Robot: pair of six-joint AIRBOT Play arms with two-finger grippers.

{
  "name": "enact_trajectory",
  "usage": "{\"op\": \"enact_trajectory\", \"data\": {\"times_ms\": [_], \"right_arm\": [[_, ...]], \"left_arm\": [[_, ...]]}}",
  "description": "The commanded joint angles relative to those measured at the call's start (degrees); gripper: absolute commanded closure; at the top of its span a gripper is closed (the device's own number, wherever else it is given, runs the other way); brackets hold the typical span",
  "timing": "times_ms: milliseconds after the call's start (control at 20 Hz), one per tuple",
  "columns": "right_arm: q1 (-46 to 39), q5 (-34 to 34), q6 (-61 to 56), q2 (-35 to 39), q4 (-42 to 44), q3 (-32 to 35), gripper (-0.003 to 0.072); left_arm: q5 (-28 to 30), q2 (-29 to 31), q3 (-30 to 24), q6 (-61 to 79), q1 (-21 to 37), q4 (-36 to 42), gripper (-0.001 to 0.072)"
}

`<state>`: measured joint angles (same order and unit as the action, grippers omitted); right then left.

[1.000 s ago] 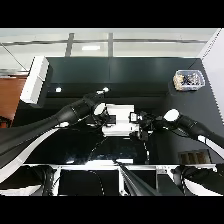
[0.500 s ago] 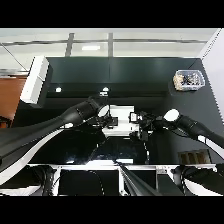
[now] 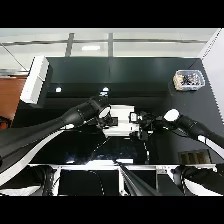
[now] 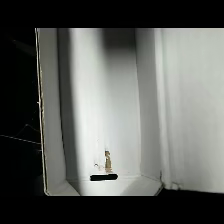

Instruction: Fold the box and place the chain.

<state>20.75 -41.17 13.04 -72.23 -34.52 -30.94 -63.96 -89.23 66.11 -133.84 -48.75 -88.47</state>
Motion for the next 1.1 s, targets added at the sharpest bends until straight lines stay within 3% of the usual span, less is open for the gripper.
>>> {"op": "enact_trajectory", "data": {"times_ms": [0, 100, 250, 300, 500, 600, 650, 700, 1050], "right_arm": [[0.1, 0.0, 0.0, 0.0, 0.0, 0.0, 0.0334], [0.1, 0.0, 0.0, 0.0, 0.0, 0.0, 0.0333], [0.1, 0.0, 0.0, 0.0, 0.0, 0.0, 0.0333], [0.1, 0.0, 0.0, 0.0, 0.0, 0.0, 0.0333], [0.1, -0.3, 0.0, 0.0, 0.0, 0.0, 0.0333], [0.1, -0.8, -1.6, 0.0, 0.0, 0.0, 0.0286], [0.1, -0.6, -3.9, 0.0, 0.0, 0.0, 0.0042], [0.0, -0.4, -6.0, 0.1, 0.0, 0.0, -0.0019], [-0.4, -4.7, -6.9, 6.6, -8.7, -0.1, -0.0011]], "left_arm": [[-3.0, 0.0, 0.0, -0.2, 0.0, -0.1, 0.0196], [-2.6, 0.0, 0.0, -0.1, 0.0, -0.2, 0.0224], [-2.0, 0.0, 0.0, -0.2, -0.1, -0.2, 0.0527], [-1.8, 0.0, 0.0, -0.1, -0.1, -0.2, 0.0665], [-2.3, 0.0, 0.0, 0.3, -0.1, 0.0, 0.0684], [-1.6, 0.0, 0.0, 0.3, 0.0, 0.0, 0.0684], [-1.7, 0.0, 0.0, 0.3, 0.0, 0.0, 0.0684], [-1.7, 0.0, 0.0, 0.3, 0.0, 0.0, 0.0684], [-2.1, 0.0, 0.0, 2.8, 0.0, 0.0, 0.0682]]}}
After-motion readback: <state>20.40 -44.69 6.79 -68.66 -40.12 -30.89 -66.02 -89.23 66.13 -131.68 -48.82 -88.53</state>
